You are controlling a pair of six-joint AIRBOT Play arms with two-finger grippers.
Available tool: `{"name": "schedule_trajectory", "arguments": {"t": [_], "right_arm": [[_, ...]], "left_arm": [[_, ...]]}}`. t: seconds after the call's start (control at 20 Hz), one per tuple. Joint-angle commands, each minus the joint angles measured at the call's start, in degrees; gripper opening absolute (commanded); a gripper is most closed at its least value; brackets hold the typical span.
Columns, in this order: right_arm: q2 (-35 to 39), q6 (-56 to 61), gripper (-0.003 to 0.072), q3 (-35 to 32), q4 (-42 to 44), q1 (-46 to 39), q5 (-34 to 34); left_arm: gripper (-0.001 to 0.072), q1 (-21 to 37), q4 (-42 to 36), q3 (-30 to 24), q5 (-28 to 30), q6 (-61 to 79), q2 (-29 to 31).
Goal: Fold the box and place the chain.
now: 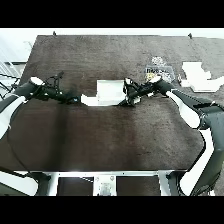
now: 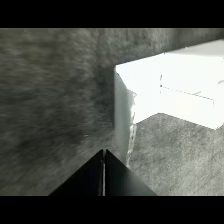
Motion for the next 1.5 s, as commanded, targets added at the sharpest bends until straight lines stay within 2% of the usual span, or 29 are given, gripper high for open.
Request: {"name": "schedule_trajectory", "arguments": {"t": [0.0, 0.3, 0.55, 0.6, 0.65, 0.7, 0.95, 1.3, 1.35, 1.45], "right_arm": [[0.04, 0.00, 0.0587, -0.02, 0.02, 0.04, 0.02], [0.04, 0.00, 0.0587, -0.02, 0.00, 0.04, 0.02], [0.04, 0.00, 0.0587, -0.02, 0.00, 0.04, 0.02], [0.04, 0.00, 0.0587, -0.02, 0.00, 0.04, 0.02], [0.04, 0.00, 0.0587, -0.02, 0.00, 0.04, 0.02], [0.04, 0.02, 0.0587, -0.02, 0.00, 0.04, 0.02], [0.04, 0.00, 0.0587, -0.02, 0.00, 0.04, 0.02], [0.04, 0.00, 0.0587, -0.02, 0.00, 0.04, 0.02], [0.04, 0.00, 0.0587, -0.02, 0.00, 0.04, 0.02], [0.04, 0.00, 0.0587, -0.02, 0.00, 0.04, 0.02]], "left_arm": [[0.0018, -2.60, -0.68, -0.02, 3.08, 0.28, -1.40], [0.0019, -4.81, -6.69, 0.17, 3.72, 4.46, -4.15], [0.0022, -4.79, -7.63, 4.87, -0.70, 6.08, -3.80], [0.0075, -4.79, -7.65, 5.70, -1.57, 6.10, -3.80], [0.0203, -4.79, -7.78, 6.21, -1.88, 6.05, -3.80], [0.0257, -4.79, -8.15, 6.49, -2.05, 6.03, -3.80], [0.0258, -4.79, -12.57, 6.82, -3.43, 7.80, -3.80], [0.0261, -5.42, -13.18, 6.80, -3.06, 7.82, -3.82], [0.0364, -5.90, -13.03, 6.80, -2.93, 8.07, -3.82], [0.0387, -6.43, -12.92, 6.80, -2.43, 8.83, -3.82]]}}
